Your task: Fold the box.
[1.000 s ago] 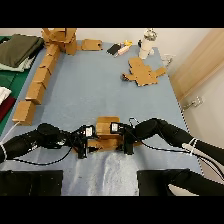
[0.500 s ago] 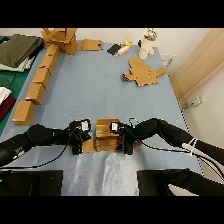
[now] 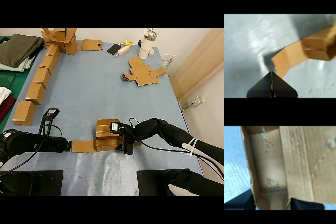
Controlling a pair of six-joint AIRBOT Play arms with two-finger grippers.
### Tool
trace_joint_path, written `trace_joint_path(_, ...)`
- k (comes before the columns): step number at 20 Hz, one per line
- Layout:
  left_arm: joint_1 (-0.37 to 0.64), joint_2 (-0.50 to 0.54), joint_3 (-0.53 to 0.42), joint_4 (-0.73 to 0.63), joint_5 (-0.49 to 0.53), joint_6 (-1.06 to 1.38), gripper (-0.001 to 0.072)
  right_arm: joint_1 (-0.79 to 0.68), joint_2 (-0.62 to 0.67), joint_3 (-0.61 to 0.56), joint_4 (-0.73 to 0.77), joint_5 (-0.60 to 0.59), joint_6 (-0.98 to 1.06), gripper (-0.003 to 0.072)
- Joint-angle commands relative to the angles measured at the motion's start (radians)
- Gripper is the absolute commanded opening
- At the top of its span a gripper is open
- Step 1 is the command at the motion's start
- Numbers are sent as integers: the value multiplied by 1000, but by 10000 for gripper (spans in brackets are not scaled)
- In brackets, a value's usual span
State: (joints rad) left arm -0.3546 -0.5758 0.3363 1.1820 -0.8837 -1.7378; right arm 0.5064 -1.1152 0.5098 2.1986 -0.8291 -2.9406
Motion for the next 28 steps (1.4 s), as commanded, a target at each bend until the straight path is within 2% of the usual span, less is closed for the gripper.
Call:
trace_joint_path(1,29,-59,-32,26,-58,-283,8,0,1,0,0,0,0,487)
trace_joint_path(6,-17,-170,-49,-185,172,-123,8,0,1,0,0,0,0,487)
trace_joint_path(11,-58,-223,-49,-377,303,80,8,0,1,0,0,0,0,487)
trace_joint_path(15,-88,-222,-49,-523,294,246,7,0,1,0,0,0,0,487)
trace_joint_path(19,-114,-222,-49,-561,298,290,8,0,1,0,0,0,0,487)
trace_joint_path(22,-114,-216,-39,-691,295,403,7,0,1,0,0,0,0,487)
trace_joint_path(27,-113,-216,-20,-689,281,407,12,0,1,0,0,0,0,487)
trace_joint_path(28,-113,-216,-17,-688,282,407,52,0,1,0,0,0,0,487)
